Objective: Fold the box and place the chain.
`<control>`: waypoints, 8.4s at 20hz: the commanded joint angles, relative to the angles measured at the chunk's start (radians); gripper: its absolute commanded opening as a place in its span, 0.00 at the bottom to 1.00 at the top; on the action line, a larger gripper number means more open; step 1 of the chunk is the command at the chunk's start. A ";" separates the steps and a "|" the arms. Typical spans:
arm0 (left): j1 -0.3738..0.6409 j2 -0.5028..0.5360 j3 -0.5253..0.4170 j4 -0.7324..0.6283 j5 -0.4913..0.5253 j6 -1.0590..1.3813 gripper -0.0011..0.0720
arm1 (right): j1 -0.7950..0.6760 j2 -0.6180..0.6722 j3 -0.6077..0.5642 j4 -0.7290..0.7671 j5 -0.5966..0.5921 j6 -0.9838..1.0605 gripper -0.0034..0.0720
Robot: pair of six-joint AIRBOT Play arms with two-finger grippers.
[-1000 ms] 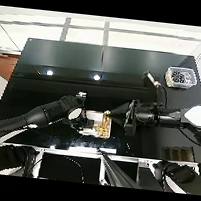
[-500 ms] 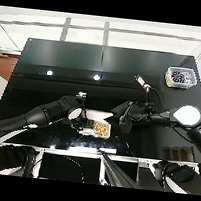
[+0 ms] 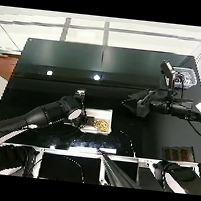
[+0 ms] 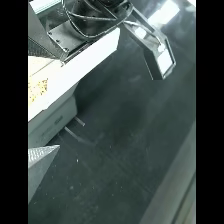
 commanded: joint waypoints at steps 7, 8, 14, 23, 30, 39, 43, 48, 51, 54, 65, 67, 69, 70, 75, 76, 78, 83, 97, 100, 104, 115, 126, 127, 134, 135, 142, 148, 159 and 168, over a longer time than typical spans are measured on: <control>0.008 0.000 0.001 0.025 0.072 -0.019 0.06 | -0.024 0.003 0.005 0.000 -0.013 0.004 0.86; 0.008 0.000 0.001 0.024 0.071 -0.019 0.07 | -0.024 0.003 0.005 0.000 -0.013 0.004 0.86; 0.013 0.008 0.062 0.022 -0.095 0.145 0.78 | -0.024 0.002 0.005 -0.018 -0.012 0.007 0.86; 0.105 0.262 0.130 0.066 -0.441 0.894 0.68 | -0.025 0.003 0.005 -0.215 -0.019 0.075 0.86; 0.626 0.480 -0.182 -0.457 -0.233 1.337 0.68 | -0.025 0.003 0.005 -0.243 -0.019 0.138 0.86; 0.879 0.412 -0.475 -0.953 -0.014 2.535 0.99 | -0.024 0.002 0.005 -0.243 -0.019 0.157 0.86; 0.760 0.319 -0.473 -0.948 0.099 2.660 0.98 | -0.024 0.003 0.005 -0.243 -0.019 0.156 0.86; 0.591 0.223 -0.455 -0.926 0.156 2.733 0.98 | -0.024 0.003 0.005 -0.243 -0.020 0.156 0.86; 0.578 0.217 -0.445 -0.975 0.217 2.728 0.98 | -0.024 0.003 0.005 -0.243 -0.019 0.156 0.86; 0.568 0.177 -0.409 -0.973 0.177 2.700 0.98 | -0.024 0.002 0.005 -0.243 -0.019 0.156 0.86; 0.522 0.134 -0.371 -0.975 0.166 2.697 0.98 | -0.024 0.003 0.005 -0.243 -0.019 0.156 0.86; 0.513 0.124 -0.361 -0.974 0.173 2.696 0.98 | -0.024 0.002 0.005 -0.243 -0.019 0.156 0.86; 0.504 0.112 -0.348 -0.975 0.177 2.696 0.98 | -0.024 0.002 0.005 -0.243 -0.019 0.156 0.86; 0.500 0.105 -0.341 -0.975 0.178 2.696 0.98 | -0.024 0.003 0.005 -0.243 -0.019 0.156 0.86; 0.497 0.094 -0.328 -0.975 0.187 2.692 0.98 | -0.024 0.002 0.005 -0.243 -0.019 0.156 0.86; 0.497 0.094 -0.328 -0.975 0.183 2.692 0.98 | -0.024 0.002 0.005 -0.243 -0.019 0.156 0.86; 0.496 0.094 -0.328 -0.975 0.168 2.692 0.98 | -0.024 0.002 0.005 -0.243 -0.019 0.156 0.86; 0.457 0.094 -0.329 -0.967 0.159 2.704 0.98 | -0.024 0.002 0.005 -0.243 -0.019 0.156 0.86; 0.454 0.094 -0.328 -0.974 0.162 2.675 0.99 | -0.024 0.002 0.005 -0.243 -0.019 0.156 0.86; 0.454 0.094 -0.328 -0.974 0.166 2.675 0.98 | -0.024 0.002 0.005 -0.243 -0.019 0.156 0.86; 0.453 0.095 -0.328 -0.974 0.150 2.675 0.99 | -0.024 0.002 0.005 -0.243 -0.019 0.156 0.86; 0.453 0.101 -0.328 -1.012 0.154 2.647 0.99 | -0.024 0.002 0.005 -0.244 -0.019 0.156 0.86; 0.374 0.093 -0.328 -1.007 0.286 2.599 0.97 | -0.024 0.002 0.005 -0.244 -0.019 0.156 0.86; 0.374 0.093 -0.328 -1.007 0.287 2.599 0.93 | -0.023 0.002 0.005 -0.243 -0.019 0.156 0.86; 0.374 0.093 -0.328 -1.007 0.286 2.599 0.68 | 0.157 -0.037 0.005 -0.251 -0.249 0.252 0.99; 0.374 0.093 -0.328 -1.007 0.286 2.599 0.68 | 0.184 -0.064 0.005 -0.251 -0.246 0.258 0.99; 0.374 0.093 -0.328 -1.007 0.286 2.598 0.68 | 0.259 -0.194 0.005 -0.251 -0.177 0.087 0.99; 0.374 0.093 -0.328 -1.007 0.286 2.599 0.68 | 0.259 -0.191 0.006 -0.301 0.044 -0.085 0.99; 0.374 0.093 -0.328 -1.007 0.286 2.598 0.68 | 0.368 -0.183 -0.003 -0.363 -0.058 -0.262 0.99; 0.374 0.093 -0.328 -1.007 0.286 2.599 0.68 | 0.389 -0.183 -0.013 -0.444 -0.057 -0.293 0.68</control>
